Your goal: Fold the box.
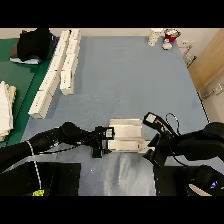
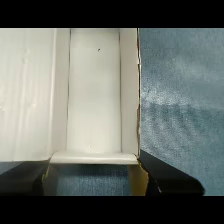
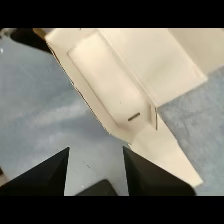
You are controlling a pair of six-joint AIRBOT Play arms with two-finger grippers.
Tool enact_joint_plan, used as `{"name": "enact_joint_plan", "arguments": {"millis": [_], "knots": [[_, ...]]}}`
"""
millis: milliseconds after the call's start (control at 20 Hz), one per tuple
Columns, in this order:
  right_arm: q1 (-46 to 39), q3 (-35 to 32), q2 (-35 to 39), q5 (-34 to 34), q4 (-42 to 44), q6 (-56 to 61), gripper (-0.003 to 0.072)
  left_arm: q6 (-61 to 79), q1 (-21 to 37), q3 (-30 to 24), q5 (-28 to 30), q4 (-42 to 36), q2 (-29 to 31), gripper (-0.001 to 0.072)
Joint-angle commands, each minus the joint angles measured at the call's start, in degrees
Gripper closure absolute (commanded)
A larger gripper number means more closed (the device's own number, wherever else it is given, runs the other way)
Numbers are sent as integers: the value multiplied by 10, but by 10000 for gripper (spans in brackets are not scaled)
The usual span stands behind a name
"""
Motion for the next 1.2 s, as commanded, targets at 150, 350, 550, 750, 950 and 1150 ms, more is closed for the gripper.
{"name": "enact_joint_plan", "arguments": {"millis": [150, 350, 550, 750, 950, 1150], "knots": [[6, -86, 25, 68, -132, -156, 157, 0, 0, 0, 0, 0, 1, 235], [7, -85, -23, 139, -138, -212, 176, 0, 0, 0, 0, 0, 1, 235], [7, -82, -66, 196, -127, -268, 178, 0, 0, 0, 0, 0, 1, 235], [7, -77, -70, 194, -94, -304, 273, 0, 0, 0, 0, 0, 1, 234], [7, -77, -70, 195, -56, -317, 405, 0, 0, 0, 0, 0, 1, 235], [7, -77, -71, 210, -39, -332, 526, 0, 0, 0, 0, 0, 1, 234]]}}
